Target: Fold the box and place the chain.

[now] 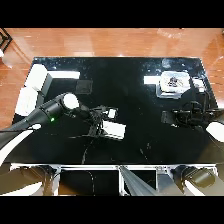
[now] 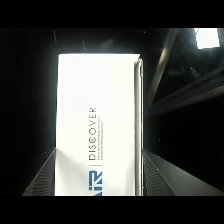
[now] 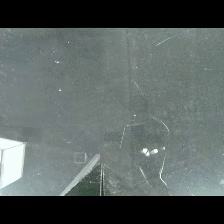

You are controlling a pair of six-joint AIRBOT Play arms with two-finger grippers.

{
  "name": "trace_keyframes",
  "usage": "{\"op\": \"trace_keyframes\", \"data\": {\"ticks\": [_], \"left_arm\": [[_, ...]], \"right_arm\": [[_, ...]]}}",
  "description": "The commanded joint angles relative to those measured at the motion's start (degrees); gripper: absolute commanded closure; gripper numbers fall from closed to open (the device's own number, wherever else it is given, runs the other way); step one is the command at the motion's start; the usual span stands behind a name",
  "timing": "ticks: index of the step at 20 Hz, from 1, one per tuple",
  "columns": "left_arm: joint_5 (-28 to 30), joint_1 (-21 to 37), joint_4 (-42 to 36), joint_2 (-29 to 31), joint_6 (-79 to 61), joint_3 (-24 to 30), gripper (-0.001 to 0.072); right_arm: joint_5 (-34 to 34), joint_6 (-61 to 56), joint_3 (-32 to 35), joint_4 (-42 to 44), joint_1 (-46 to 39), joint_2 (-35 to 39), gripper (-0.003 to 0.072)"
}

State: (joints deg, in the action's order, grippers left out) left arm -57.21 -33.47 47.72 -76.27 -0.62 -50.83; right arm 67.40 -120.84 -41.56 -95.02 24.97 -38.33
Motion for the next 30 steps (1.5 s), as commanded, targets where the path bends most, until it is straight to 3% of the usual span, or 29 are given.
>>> {"op": "trace_keyframes", "data": {"ticks": [1,11,15,16,17,19,22,26,28,30], "left_arm": [[-0.2,0.0,0.0,-0.7,0.0,0.0,0.007],[1.2,0.0,0.1,-1.5,0.0,0.0,0.0072],[3.1,-2.1,5.9,-2.9,4.5,0.0,0.0075],[3.8,-2.6,6.4,-2.9,6.6,0.0,0.01],[4.0,-2.7,7.0,-2.8,8.7,-0.3,0.0201],[0.1,-2.5,10.0,-2.0,15.0,-2.4,0.0688],[-9.5,-1.2,15.1,1.6,27.6,-6.7,0.0693],[-19.0,5.5,18.5,12.4,39.7,-7.0,0.0693],[-23.2,11.6,20.9,18.3,44.7,-5.1,0.0693],[-24.5,20.2,25.3,24.7,50.3,0.1,0.0692]], "right_arm": [[0.0,0.0,0.0,0.0,0.0,0.0,0.0669],[0.0,0.0,0.0,0.0,0.0,0.0,0.0669],[0.0,0.0,0.0,0.0,0.0,0.0,0.0669],[0.0,0.0,0.0,0.0,0.0,0.0,0.0669],[0.0,0.0,0.0,0.0,0.0,0.0,0.0669],[0.0,0.0,0.0,0.0,0.0,0.0,0.0669],[0.0,0.0,0.0,0.0,0.0,0.0,0.0669],[0.1,0.0,0.0,0.1,0.0,0.0,0.0669],[0.1,0.0,0.0,0.1,0.0,0.0,0.0669],[0.1,0.0,0.0,0.1,0.0,0.0,0.0669]]}}
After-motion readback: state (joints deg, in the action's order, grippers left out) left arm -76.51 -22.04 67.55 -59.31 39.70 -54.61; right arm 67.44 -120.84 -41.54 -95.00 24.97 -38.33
